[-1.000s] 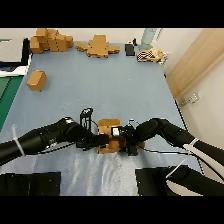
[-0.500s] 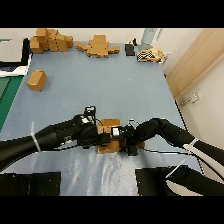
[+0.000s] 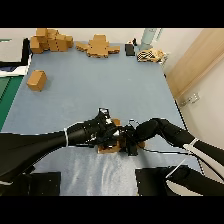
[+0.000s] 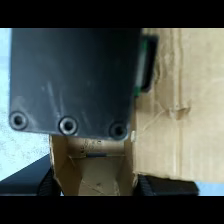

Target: Fold the box.

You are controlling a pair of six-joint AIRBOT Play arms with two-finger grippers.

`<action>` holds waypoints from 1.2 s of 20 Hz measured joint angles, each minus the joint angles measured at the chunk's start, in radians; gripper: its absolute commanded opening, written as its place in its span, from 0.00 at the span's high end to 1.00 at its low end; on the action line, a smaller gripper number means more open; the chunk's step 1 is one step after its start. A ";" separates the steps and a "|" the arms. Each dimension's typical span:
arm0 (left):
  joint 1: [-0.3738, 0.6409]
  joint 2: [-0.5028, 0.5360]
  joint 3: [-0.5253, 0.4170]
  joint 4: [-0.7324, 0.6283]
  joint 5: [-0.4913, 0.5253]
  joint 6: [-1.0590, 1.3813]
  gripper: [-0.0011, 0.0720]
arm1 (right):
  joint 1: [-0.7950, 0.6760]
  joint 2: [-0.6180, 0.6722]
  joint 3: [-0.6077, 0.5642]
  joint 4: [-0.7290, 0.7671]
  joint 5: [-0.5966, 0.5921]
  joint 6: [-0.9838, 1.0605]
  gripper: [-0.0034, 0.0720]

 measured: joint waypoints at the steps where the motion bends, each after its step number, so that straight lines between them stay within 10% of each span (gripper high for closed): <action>1: -0.001 -0.007 0.006 0.004 -0.013 0.003 0.26 | 0.000 0.000 0.000 0.000 0.000 0.000 0.30; 2: -0.002 -0.013 0.011 0.006 -0.021 0.005 0.28 | 0.000 0.000 0.000 0.000 0.000 0.000 0.30; 5: -0.003 -0.022 0.018 0.012 -0.024 0.009 0.96 | -0.002 0.000 0.000 0.000 -0.001 0.000 0.30; 15: -0.003 -0.027 0.022 0.015 -0.024 0.025 0.96 | -0.002 0.000 0.000 0.000 0.000 0.000 0.30; 16: -0.003 -0.027 0.022 0.014 -0.024 0.026 0.96 | -0.002 0.000 0.000 0.000 0.000 0.000 0.30; 18: -0.003 -0.028 0.021 0.003 -0.027 0.037 0.24 | -0.002 0.000 0.000 -0.001 0.000 -0.004 0.30; 24: -0.003 -0.026 0.022 -0.006 -0.043 0.033 0.22 | -0.001 0.000 0.000 -0.001 0.000 -0.001 0.30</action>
